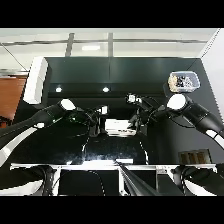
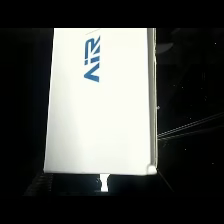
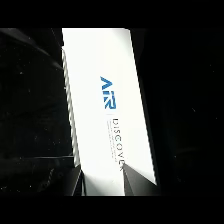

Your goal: Fold the box and place the chain.

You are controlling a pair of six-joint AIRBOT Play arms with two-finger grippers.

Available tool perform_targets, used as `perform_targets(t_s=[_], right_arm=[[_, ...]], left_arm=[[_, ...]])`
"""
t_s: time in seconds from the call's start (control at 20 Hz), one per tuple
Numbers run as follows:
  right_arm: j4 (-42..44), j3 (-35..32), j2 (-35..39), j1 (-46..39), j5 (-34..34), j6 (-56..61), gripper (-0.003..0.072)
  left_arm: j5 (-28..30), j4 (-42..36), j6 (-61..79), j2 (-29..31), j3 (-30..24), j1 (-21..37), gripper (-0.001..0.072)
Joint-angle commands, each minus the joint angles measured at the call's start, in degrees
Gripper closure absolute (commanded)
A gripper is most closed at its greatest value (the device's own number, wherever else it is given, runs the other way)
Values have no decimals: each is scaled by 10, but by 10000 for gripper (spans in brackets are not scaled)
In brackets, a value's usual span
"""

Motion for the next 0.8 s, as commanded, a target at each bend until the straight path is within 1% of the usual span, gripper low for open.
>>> perform_targets(t_s=[0.0, 0.4, 0.75], right_arm=[[-7, 0, 0, 0, 5, 5, 409], [-40, 0, 0, 0, 19, 20, 409], [-45, 0, 0, 0, 16, 19, 409]], left_arm=[[1, 0, 0, 0, 0, 0, 216], [1, 0, 0, 0, 0, 0, 216], [1, 0, 0, 0, 0, 0, 216]])
